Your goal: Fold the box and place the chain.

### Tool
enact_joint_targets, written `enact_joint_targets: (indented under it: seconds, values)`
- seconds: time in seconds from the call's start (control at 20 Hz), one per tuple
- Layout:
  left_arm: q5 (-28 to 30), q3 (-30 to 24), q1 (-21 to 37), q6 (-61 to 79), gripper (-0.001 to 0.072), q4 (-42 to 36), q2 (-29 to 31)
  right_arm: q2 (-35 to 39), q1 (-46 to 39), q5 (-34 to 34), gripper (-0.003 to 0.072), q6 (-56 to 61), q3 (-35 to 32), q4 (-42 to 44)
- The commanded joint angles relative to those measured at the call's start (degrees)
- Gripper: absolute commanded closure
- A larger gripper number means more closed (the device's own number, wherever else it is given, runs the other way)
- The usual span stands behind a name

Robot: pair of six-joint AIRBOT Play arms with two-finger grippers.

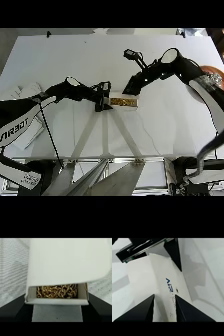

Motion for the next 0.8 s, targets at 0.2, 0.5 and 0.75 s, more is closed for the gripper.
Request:
enact_joint_targets:
  seconds: [0.2,0.5,0.75]
  values:
    - [0.02,0.04,0.04,0.02,0.0692,0.02,0.0,-0.59,0.13,0.79,0.04,-7.78,0.17,-3.67]
    - [0.02,0.04,0.04,0.02,0.0692,0.04,0.0,-0.42,2.38,1.77,0.0381,-7.8,0.17,-7.72]
    - [0.02,0.04,0.04,0.02,0.0692,0.02,0.02,1.27,2.78,0.66,0.039,-7.61,0.17,-4.35]
